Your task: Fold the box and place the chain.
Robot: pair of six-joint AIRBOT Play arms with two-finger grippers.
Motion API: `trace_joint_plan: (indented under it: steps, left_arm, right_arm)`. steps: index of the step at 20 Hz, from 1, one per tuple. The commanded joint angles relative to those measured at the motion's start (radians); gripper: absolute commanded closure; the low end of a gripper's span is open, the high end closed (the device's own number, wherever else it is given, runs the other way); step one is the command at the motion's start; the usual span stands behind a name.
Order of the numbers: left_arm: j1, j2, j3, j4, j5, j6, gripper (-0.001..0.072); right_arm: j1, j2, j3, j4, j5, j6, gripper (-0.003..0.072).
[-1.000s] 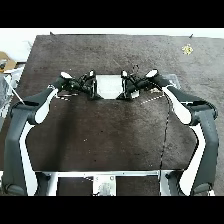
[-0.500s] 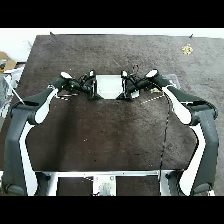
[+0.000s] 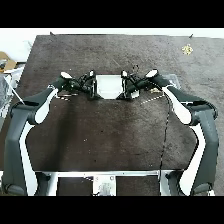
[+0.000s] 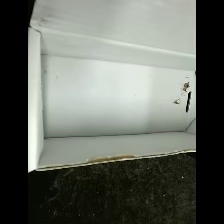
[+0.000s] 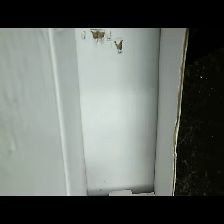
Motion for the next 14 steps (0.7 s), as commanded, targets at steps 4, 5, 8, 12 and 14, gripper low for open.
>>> trace_joint_plan:
  steps: [4,5,8,12,14]
  left_arm:
    - [0.000,0.000,0.000,-0.005,0.002,0.001,0.0476]
    - [0.000,0.000,0.000,-0.005,0.001,0.001,0.0476]
    - [0.000,0.000,0.000,-0.005,0.002,0.001,0.0476]
    - [0.000,0.000,0.000,-0.005,0.002,0.001,0.0476]
    - [0.000,0.000,0.000,-0.005,0.002,0.001,0.0476]
  right_arm:
    - [0.000,-0.001,0.000,0.000,0.000,0.000,0.0260]
    - [0.000,-0.001,0.000,0.000,0.000,0.000,0.0261]
    - [0.000,-0.001,0.000,0.000,0.000,0.000,0.0260]
    - [0.003,-0.001,0.000,0.001,0.016,0.001,0.0260]
    - [0.002,0.001,0.000,0.012,0.022,0.011,0.0013]
